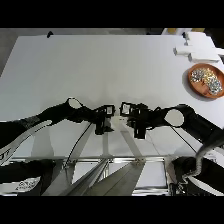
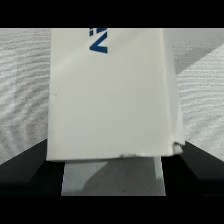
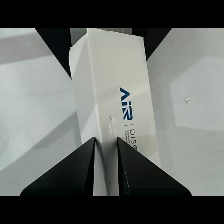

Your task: Fold the box and place the chain.

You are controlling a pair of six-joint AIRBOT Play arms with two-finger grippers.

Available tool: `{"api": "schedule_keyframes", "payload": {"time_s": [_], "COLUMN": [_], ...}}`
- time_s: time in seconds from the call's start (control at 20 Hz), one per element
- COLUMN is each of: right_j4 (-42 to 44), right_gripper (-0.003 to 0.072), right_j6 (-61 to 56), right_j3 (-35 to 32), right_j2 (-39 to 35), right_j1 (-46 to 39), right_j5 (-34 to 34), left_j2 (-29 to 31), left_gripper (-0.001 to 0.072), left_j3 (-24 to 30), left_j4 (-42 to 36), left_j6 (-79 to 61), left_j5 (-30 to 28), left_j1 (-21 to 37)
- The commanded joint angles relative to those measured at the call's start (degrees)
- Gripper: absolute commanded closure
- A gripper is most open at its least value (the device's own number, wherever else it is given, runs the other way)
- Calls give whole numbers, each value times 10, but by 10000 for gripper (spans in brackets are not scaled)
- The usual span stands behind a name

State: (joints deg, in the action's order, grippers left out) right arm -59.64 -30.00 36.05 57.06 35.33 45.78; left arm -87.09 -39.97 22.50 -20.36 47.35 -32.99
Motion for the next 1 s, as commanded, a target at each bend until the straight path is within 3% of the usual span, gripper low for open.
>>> {"api": "schedule_keyframes", "payload": {"time_s": [0.0,0.95], "right_j4": [-4,-3], "right_gripper": [601,623], "right_j6": [-5,-17], "right_j3": [0,0], "right_j2": [1,-11], "right_j1": [1,-1], "right_j5": [-2,-21], "left_j2": [0,0], "left_gripper": [675,675], "left_j3": [0,0], "left_j4": [0,0], "left_j6": [0,0], "left_j5": [0,0], "left_j1": [0,0]}}
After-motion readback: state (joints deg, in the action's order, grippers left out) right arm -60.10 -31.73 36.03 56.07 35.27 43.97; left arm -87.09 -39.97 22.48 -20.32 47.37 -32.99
